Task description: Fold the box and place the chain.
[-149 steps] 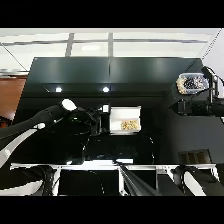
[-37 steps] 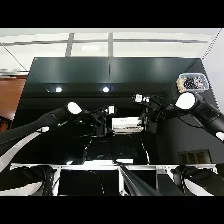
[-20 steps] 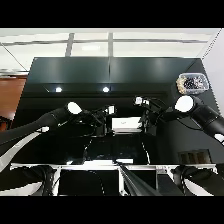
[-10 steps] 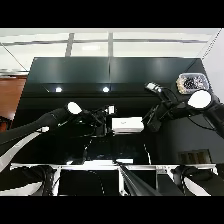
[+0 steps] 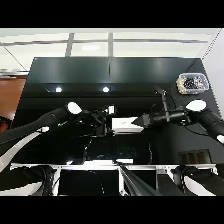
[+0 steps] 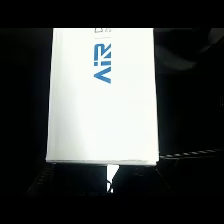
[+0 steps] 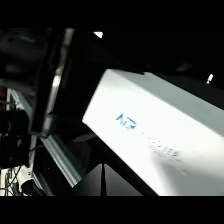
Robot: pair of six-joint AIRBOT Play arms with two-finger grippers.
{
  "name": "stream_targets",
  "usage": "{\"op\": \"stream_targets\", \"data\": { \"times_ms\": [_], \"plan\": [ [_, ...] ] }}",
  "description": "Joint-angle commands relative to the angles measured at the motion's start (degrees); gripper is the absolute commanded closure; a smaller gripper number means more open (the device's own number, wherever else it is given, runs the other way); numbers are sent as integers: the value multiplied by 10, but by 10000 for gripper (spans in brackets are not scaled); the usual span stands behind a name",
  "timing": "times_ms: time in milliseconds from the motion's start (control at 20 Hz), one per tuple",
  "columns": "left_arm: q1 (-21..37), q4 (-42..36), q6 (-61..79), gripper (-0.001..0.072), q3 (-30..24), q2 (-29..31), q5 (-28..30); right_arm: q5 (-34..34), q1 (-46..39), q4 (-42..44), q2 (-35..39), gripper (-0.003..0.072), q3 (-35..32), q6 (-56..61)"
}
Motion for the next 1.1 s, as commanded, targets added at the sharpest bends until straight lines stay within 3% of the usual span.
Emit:
{"op": "stream_targets", "data": {
  "times_ms": [0, 150, 1050],
  "plan": [
    [0, 0, 0, 359, 0, 0, 0, -45, 1, -26, -32, 673, -6, 19],
    [0, 0, 0, 359, 0, 0, 0, -77, 3, -70, -35, 673, -6, 42],
    [0, 0, 0, 359, 0, 0, 0, -91, 3, -95, -37, 673, -6, 48]
  ]
}}
